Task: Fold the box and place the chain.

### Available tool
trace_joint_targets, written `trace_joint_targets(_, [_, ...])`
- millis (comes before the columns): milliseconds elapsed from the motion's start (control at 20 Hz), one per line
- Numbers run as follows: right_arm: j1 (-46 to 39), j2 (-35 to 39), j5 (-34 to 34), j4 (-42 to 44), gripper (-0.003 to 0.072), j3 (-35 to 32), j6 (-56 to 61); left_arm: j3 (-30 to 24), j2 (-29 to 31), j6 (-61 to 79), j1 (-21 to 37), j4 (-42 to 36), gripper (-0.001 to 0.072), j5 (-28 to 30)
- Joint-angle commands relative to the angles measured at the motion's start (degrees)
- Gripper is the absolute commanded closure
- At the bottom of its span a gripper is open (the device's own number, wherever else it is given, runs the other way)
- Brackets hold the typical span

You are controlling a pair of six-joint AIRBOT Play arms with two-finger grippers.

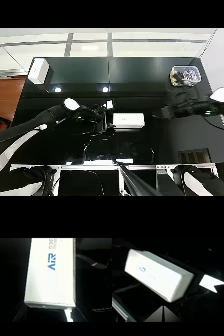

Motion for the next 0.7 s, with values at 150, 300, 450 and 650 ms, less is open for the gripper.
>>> trace_joint_targets(150, [-11.85, 6.23, 4.46, -6.43, 0.0668, 0.15, 0.96, 4.22, 3.39, -8.24, -0.61, 4.26, 0.0008, -4.55])
trace_joint_targets(300, [-11.82, 6.23, 1.95, -6.25, 0.0668, 0.00, 0.96, 8.92, 1.95, -11.78, -3.80, 4.20, 0.0008, -2.54])
trace_joint_targets(450, [-11.82, 6.23, 0.13, -6.21, 0.0668, -0.09, 0.98, 16.44, -5.09, -18.18, -7.78, 4.22, 0.0008, -1.29])
trace_joint_targets(650, [-11.82, 6.21, 0.70, -6.25, 0.0668, -0.09, 0.98, 23.12, -12.96, -19.30, -10.08, 4.28, 0.0007, -0.92])
